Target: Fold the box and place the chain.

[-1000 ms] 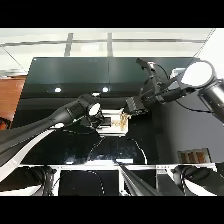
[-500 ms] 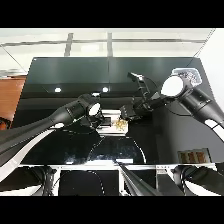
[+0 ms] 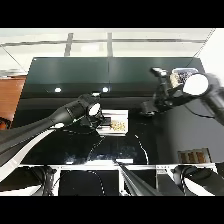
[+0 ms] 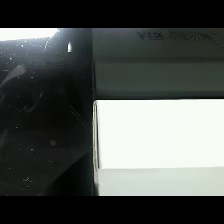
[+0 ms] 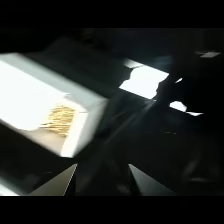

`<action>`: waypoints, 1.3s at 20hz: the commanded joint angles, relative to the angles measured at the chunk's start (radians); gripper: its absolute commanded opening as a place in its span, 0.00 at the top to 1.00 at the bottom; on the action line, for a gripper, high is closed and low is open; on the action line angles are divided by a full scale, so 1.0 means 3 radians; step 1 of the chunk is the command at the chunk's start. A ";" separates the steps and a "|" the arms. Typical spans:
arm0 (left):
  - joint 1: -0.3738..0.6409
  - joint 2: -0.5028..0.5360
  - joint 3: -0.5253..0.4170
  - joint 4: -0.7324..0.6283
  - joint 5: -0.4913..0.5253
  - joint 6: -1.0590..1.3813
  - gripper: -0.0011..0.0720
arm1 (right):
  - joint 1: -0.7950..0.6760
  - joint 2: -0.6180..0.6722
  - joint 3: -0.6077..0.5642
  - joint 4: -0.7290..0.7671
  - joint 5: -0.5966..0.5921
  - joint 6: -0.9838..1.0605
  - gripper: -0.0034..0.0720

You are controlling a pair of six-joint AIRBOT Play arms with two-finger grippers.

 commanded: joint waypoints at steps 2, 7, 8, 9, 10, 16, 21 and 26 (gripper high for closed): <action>0.0001 0.0000 0.0003 -0.0025 0.0042 0.0001 0.95 | -0.0198 0.0286 -0.0003 -0.0622 0.0051 -0.0005 0.46; -0.0001 0.0004 0.0161 0.0014 0.0079 -0.0251 0.83 | -0.0195 0.0286 -0.0127 -0.0622 -0.0051 -0.0011 0.46; -0.0003 0.0004 0.0210 0.0013 0.0090 -0.0280 0.56 | -0.0195 0.0286 -0.0161 -0.0622 -0.0058 -0.0019 0.46; -0.0003 0.0008 0.0253 0.0014 0.0060 -0.0271 0.35 | -0.0195 0.0285 -0.0186 -0.0623 -0.0062 -0.0019 0.46; -0.0004 0.0036 0.0289 0.0019 0.0010 -0.0168 0.29 | -0.0195 0.0285 -0.0197 -0.0624 -0.0067 -0.0019 0.46; 0.0071 0.0913 -0.0008 0.0965 -0.0530 0.0804 0.29 | -0.0195 0.0285 -0.0197 -0.0623 -0.0168 -0.0017 0.46; 0.1467 0.1898 -0.1150 -0.0313 -0.0028 0.1962 0.29 | -0.0193 0.0285 -0.0197 -0.0613 -0.0217 0.0164 0.46; 0.2307 0.1769 -0.1886 -0.2781 -0.0139 0.6035 0.01 | -0.0174 0.0285 -0.0197 -0.0605 -0.0292 0.0299 0.46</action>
